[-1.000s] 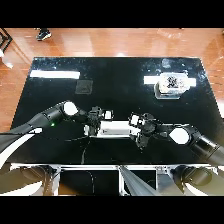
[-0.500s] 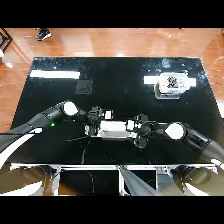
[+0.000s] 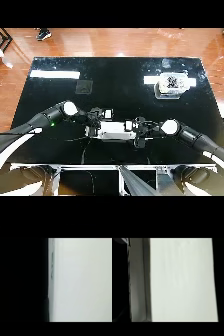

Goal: Fold the box and place the chain.

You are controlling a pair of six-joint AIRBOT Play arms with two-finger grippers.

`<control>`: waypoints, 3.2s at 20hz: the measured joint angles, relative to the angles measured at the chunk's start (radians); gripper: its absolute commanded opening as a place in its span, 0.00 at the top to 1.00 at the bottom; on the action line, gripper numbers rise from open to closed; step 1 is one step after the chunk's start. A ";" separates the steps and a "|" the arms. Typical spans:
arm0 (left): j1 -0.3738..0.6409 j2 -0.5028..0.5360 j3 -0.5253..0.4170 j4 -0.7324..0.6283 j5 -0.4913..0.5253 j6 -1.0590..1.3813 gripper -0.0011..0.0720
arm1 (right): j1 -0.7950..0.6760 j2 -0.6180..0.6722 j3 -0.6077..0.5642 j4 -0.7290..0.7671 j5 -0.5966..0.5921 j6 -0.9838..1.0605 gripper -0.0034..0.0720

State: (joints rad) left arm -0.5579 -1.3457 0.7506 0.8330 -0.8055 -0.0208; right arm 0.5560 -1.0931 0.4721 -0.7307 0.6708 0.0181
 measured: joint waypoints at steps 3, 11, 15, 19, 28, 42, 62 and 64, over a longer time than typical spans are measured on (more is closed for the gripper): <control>0.000 0.000 0.000 0.001 -0.015 -0.022 0.95 | -0.003 -0.015 0.000 0.015 0.003 -0.008 0.02; 0.000 0.000 0.000 0.004 -0.023 -0.038 0.95 | -0.006 -0.056 0.000 0.066 0.005 -0.054 0.02; 0.000 0.000 0.000 0.004 -0.024 -0.039 0.95 | -0.006 -0.066 -0.003 0.072 0.004 -0.064 0.02; 0.000 0.000 0.000 0.004 -0.024 -0.039 0.95 | -0.018 -0.069 -0.011 0.074 0.004 -0.069 0.02; 0.000 0.000 0.000 0.004 -0.024 -0.040 0.95 | -0.041 -0.070 -0.013 0.073 0.003 -0.068 0.02; 0.000 0.000 0.000 0.004 -0.025 -0.039 0.95 | -0.043 -0.070 -0.013 0.074 0.038 -0.068 0.02; 0.000 0.000 0.000 0.004 -0.026 -0.039 0.95 | -0.043 -0.070 -0.013 0.050 0.043 -0.068 0.02; 0.000 0.000 0.000 0.005 -0.026 -0.039 0.95 | -0.043 -0.070 -0.013 0.047 0.040 -0.067 0.02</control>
State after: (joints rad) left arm -0.5579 -1.3457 0.7506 0.8375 -0.8318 -0.0601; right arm 0.5129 -1.1629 0.4587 -0.6838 0.7113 -0.0490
